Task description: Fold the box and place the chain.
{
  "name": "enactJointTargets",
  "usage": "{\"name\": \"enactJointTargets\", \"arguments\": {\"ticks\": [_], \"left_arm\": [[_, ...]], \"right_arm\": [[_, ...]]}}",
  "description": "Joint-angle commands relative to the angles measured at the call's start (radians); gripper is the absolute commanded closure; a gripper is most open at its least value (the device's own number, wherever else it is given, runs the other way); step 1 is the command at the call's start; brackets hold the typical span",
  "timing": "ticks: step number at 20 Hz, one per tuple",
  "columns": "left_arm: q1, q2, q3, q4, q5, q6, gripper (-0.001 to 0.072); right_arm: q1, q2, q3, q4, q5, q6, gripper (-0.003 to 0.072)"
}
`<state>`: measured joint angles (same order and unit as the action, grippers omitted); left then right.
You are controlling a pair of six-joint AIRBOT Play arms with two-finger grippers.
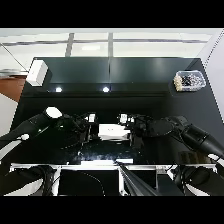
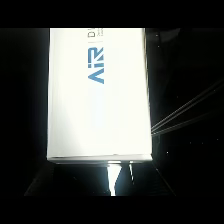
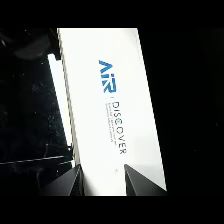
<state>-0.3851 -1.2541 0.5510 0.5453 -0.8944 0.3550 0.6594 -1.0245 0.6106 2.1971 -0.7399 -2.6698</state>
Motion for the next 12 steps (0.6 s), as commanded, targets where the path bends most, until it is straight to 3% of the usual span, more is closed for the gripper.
{"name": "enactJointTargets", "arguments": {"ticks": [1, 7, 9, 12], "left_arm": [[-0.001, -0.001, -0.001, 0.0, 0.0, 0.0, 0.0227], [-0.001, -0.001, -0.001, 0.0, 0.0, 0.0, 0.0227], [-0.001, -0.001, -0.001, 0.0, 0.0, 0.0, 0.0227], [-0.001, -0.001, -0.001, 0.0, 0.0, 0.0, 0.0227]], "right_arm": [[0.007, 0.0, 0.014, -0.009, -0.004, 0.041, 0.0361], [-0.026, 0.092, 0.065, -0.061, -0.116, 0.269, 0.0388], [-0.055, 0.094, 0.06, -0.053, -0.145, 0.427, 0.066], [-0.059, 0.067, 0.024, 0.098, -0.085, 0.555, 0.0661]]}}
